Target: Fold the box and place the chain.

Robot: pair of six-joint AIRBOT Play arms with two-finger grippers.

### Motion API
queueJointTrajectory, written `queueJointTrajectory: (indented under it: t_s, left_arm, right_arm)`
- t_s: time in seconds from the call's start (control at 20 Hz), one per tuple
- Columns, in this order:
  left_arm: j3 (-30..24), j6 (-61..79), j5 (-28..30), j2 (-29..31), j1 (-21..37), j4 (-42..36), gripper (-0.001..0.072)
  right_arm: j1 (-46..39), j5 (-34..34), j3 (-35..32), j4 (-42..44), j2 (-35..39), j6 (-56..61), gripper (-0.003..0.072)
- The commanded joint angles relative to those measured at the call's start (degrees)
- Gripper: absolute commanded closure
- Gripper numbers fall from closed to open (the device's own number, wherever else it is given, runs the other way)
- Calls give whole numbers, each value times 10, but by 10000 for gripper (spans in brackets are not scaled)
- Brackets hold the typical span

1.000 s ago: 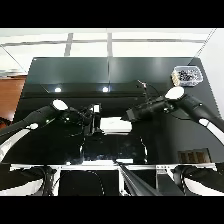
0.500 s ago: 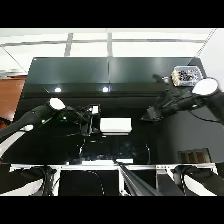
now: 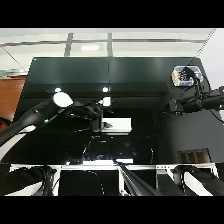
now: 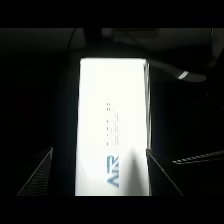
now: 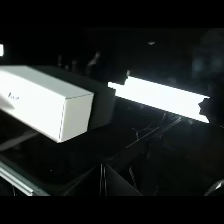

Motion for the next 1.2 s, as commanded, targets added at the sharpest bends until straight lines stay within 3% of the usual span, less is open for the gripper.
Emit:
queueJointTrajectory:
  t_s: [0.0, 0.55, 0.8, 0.95, 1.15]
  left_arm:
    - [43, -44, 13, -68, -27, -7, 0]
    - [43, -45, -45, -82, -30, 0, 0]
    - [48, -43, -43, -82, -52, 46, -1]
    - [48, -56, -20, -82, -71, 77, -1]
    - [47, -191, 69, -101, -108, 142, -2]
  right_arm:
    - [-6, -2, 1, -5, 2, 2, 669]
    - [-6, 2, 1, -33, 2, 2, 669]
    - [-6, -5, 1, -33, 2, 2, 669]
    - [-6, -5, 1, -33, 2, 2, 669]
    - [-6, -6, 1, -33, 2, 2, 669]
